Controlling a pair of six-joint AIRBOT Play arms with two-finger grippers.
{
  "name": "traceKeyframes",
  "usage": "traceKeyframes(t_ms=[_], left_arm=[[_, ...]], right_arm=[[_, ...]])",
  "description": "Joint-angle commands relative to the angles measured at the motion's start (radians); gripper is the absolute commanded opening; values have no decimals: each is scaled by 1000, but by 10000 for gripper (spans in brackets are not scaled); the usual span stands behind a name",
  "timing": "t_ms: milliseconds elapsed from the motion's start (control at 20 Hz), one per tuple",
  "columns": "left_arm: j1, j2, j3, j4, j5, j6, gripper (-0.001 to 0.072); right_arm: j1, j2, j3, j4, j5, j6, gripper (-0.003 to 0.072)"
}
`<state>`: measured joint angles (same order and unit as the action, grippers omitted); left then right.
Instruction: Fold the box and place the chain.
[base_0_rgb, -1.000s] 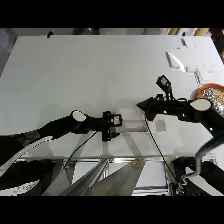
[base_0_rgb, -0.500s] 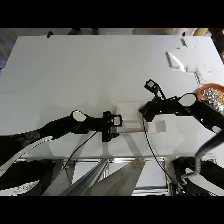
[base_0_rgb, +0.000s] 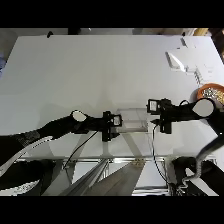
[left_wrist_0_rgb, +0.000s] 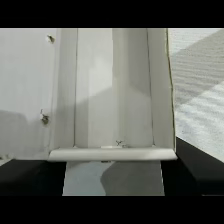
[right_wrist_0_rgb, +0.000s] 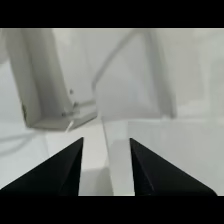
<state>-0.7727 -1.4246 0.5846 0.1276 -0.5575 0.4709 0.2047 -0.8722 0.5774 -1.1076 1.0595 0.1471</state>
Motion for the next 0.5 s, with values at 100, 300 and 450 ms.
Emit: traceKeyframes(t_ms=[100, 300, 450], left_arm=[[-1, 0, 0, 0, 0, 0, 314], [-1, 0, 0, 0, 0, 0, 314], [-1, 0, 0, 0, 0, 0, 314]], right_arm=[[1, 41, -65, -86, 46, -167, 262], [1, 41, -198, 36, -59, -394, 175], [1, 33, -230, 127, -145, -426, 175]])
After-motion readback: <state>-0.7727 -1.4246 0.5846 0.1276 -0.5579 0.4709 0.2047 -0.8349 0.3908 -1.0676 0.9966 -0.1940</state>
